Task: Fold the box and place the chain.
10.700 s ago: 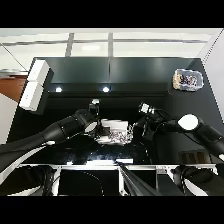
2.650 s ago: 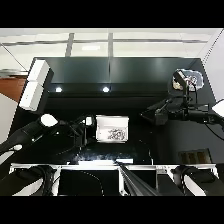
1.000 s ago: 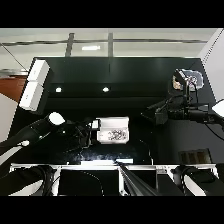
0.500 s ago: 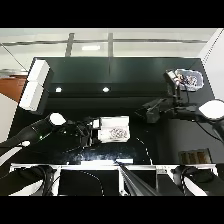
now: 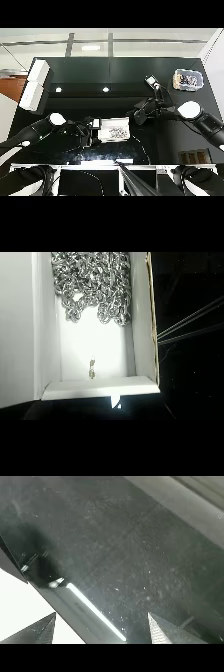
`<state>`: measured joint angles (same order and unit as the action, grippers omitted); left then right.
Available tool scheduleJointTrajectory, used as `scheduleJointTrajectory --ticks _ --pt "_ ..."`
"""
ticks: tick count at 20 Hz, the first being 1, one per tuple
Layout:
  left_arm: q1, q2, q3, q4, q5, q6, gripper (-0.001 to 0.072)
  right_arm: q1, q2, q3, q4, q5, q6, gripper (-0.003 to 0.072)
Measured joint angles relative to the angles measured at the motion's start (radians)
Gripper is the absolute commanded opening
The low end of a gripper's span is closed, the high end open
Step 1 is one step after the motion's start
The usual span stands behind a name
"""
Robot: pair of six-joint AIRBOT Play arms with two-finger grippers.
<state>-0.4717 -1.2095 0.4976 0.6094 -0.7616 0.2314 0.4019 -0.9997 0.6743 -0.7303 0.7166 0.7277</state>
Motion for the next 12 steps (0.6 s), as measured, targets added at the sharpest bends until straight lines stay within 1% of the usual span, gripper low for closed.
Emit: scheduleJointTrajectory --ticks 3,5,10,12 --pt "0.000 0.000 0.000 0.000 0.000 0.000 0.0487 0.015 -0.006 0.000 0.021 -0.010 -0.015 0.0700" --pt "0.000 0.000 0.000 0.000 0.000 0.000 0.0486 0.022 -0.007 0.000 0.021 0.023 -0.028 0.0699" --pt "0.000 0.000 0.000 0.000 0.000 0.000 0.0486 0.033 -0.008 0.000 -0.058 0.197 -0.114 0.0700" --pt "0.000 0.000 0.000 0.000 -0.001 0.000 0.0486 0.035 -0.008 0.000 -0.092 0.245 -0.134 0.0700"
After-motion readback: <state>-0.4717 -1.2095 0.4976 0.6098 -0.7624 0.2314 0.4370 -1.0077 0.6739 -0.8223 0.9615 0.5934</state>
